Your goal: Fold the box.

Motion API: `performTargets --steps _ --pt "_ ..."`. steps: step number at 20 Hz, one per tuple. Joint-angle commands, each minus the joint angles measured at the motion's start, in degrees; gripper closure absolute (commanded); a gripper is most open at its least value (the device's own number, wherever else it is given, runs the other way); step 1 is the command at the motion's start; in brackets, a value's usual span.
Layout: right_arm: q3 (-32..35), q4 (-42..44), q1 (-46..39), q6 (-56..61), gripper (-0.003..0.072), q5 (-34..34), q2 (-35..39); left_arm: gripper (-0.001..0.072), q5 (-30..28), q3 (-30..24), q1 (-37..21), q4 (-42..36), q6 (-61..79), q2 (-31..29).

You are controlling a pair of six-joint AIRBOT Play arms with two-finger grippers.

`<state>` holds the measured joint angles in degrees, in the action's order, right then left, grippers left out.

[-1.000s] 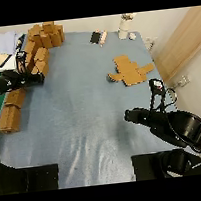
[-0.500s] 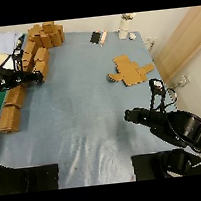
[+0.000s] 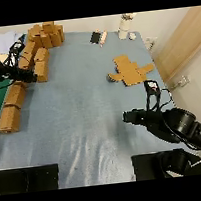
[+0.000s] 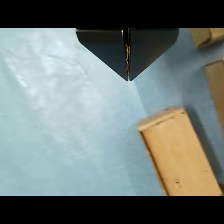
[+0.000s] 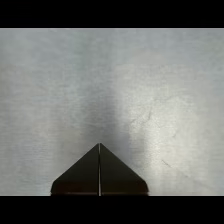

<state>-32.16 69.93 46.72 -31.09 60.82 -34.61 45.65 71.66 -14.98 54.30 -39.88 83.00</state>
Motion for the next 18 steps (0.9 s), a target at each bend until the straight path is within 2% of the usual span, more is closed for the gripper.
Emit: performTargets --steps 1,4,7,12,15,18 --pt "-0.6 7.3 -5.8 -10.3 0.0683 -0.5 -6.8 0.0699 9.2 0.1 2.6 1.7 -7.4 -4.8" --pt "-5.6 15.1 -12.3 -26.3 0.0683 -0.9 -16.5 0.0699 15.0 0.0 9.8 1.8 -16.5 -6.9" --pt "-14.3 19.0 -14.4 -34.4 0.0683 -0.8 -25.4 0.07 17.4 -1.6 19.0 1.7 -23.9 -6.9" --pt "-27.2 24.8 -14.4 -38.3 0.0683 1.6 -36.3 0.07 14.5 -9.1 36.3 1.8 -26.7 -7.1" --pt "-28.8 28.2 -14.3 -38.5 0.0683 2.6 -39.7 0.07 11.4 -13.4 43.0 1.7 -29.5 -7.1" --pt "-28.8 28.5 -14.3 -39.6 0.0683 1.8 -41.9 0.07 9.6 -15.0 46.2 1.4 -30.7 -7.1"
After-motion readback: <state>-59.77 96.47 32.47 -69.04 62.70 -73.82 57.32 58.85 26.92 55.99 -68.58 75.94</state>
